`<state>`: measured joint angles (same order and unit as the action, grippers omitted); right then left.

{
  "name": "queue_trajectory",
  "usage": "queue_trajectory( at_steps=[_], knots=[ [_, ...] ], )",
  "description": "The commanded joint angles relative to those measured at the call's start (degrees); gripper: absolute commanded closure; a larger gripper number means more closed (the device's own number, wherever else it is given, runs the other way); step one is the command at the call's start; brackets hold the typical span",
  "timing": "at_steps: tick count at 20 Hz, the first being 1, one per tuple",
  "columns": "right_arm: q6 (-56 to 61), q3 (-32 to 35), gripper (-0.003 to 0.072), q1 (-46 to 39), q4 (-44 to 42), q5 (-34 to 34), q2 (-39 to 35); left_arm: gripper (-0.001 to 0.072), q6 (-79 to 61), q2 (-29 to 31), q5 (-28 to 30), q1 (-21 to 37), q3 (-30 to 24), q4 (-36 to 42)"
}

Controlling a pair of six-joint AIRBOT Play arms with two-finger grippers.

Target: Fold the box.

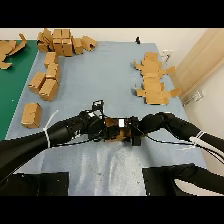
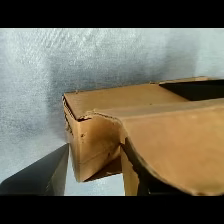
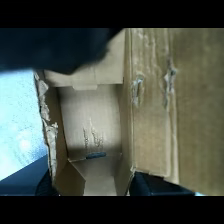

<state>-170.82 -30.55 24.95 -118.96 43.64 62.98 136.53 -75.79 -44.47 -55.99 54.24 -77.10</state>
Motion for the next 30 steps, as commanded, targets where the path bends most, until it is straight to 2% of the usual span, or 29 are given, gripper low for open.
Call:
queue_trajectory(
  at_steps=[1,6,10,20,21,22,23,30],
  knots=[
    [0.0,0.0,0.0187,0.0,0.0,0.0,0.0,0.0197,-0.3,-1.4,-0.9,-0.2,0.8,-0.1],
    [0.0,0.0,0.0187,0.0,0.0,0.0,0.0,0.0196,-0.8,-3.7,-1.1,0.2,3.3,-2.7],
    [0.0,0.0,0.0187,0.0,0.0,0.0,0.0,0.0197,-2.6,-6.3,-5.1,0.6,5.7,-4.0],
    [0.0,0.0,0.0187,0.0,0.0,0.0,0.0,0.0200,-2.6,-6.3,-5.3,1.7,6.1,-4.7],
    [0.0,0.0,0.0187,0.0,0.0,0.0,0.0,0.0257,-2.6,-6.3,-5.0,1.7,6.1,-4.6],
    [0.0,0.0,0.0187,0.0,0.0,0.0,0.0,0.0385,-2.6,-6.3,-4.8,1.7,6.1,-3.9],
    [0.0,0.0,0.0187,0.0,0.0,0.0,0.0,0.0430,-2.6,-6.3,-4.5,1.7,6.1,-3.4],
    [0.0,0.0,0.0187,0.0,0.0,0.0,0.0,0.0432,-8.1,-6.4,-4.7,1.7,6.1,0.4]
  ],
)
